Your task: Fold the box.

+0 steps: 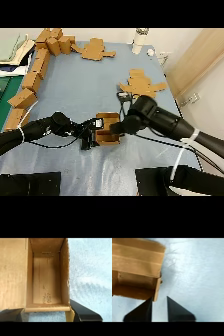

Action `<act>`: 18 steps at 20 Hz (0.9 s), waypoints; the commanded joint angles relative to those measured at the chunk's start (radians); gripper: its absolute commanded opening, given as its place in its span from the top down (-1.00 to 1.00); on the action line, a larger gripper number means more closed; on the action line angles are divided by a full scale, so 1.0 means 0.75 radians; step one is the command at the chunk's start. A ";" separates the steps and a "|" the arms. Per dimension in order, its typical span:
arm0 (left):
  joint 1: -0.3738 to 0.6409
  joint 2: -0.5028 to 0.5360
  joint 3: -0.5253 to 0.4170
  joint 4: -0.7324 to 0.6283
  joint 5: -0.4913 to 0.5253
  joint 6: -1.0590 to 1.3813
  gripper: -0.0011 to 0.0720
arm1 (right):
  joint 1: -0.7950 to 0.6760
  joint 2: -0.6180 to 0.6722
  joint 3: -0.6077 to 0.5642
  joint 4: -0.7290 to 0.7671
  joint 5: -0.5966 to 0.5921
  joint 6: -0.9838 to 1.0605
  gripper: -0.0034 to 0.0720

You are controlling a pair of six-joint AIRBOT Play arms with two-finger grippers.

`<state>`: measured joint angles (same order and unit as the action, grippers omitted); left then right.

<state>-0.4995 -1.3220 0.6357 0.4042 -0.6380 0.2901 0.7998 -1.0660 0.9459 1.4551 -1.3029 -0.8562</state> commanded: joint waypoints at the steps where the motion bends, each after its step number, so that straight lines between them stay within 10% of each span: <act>1: 0.001 0.000 0.001 0.001 -0.001 0.001 -0.31 | -0.199 0.049 -0.004 -0.045 0.006 -0.090 0.91; 6: 0.001 0.000 0.001 0.001 0.000 0.001 -0.31 | -0.878 -0.228 -0.004 0.846 0.337 -0.904 0.90; 10: 0.001 0.000 0.001 0.001 0.000 0.001 -0.31 | -1.103 -0.590 -0.003 1.686 0.067 -1.582 0.90; 18: 0.001 0.000 0.001 0.001 0.000 0.001 -0.31 | -0.840 -0.475 -0.108 1.629 -0.052 -2.175 0.90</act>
<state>-0.4995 -1.3220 0.6357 0.4046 -0.6384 0.2905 0.1135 -1.4799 0.9112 2.6579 -1.3258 -2.2803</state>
